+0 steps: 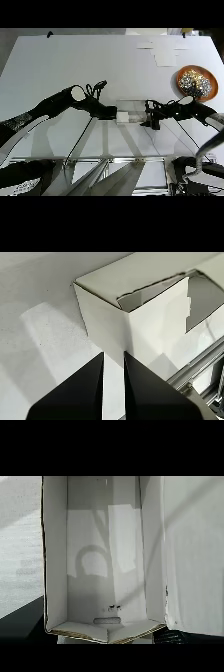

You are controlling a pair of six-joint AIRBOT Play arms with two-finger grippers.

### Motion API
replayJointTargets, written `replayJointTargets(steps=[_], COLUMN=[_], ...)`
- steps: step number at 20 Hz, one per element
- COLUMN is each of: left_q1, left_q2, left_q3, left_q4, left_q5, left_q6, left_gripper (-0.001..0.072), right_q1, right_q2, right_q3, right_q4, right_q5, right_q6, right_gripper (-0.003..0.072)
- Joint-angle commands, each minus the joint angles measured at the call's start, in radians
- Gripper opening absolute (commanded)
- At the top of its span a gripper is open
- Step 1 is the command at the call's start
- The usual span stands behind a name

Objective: Fold the box and place the chain.

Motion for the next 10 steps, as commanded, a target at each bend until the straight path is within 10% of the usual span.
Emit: replayJointTargets(steps=[1,10], left_q1=[-0.002,0.013], left_q2=[0.0,0.001], left_q3=[0.002,0.002], left_q4=[-0.007,0.0], left_q5=[0.002,0.0], left_q6=[0.0,0.0], left_gripper=[0.0142,0.0224], right_q1=[0.001,0.001], right_q2=[0.0,0.001], right_q3=[0.0,0.0], right_q4=[0.0,0.0], right_q5=[0.0,0.0], right_q6=[0.0,0.0], right_gripper=[0.0415,0.0415])
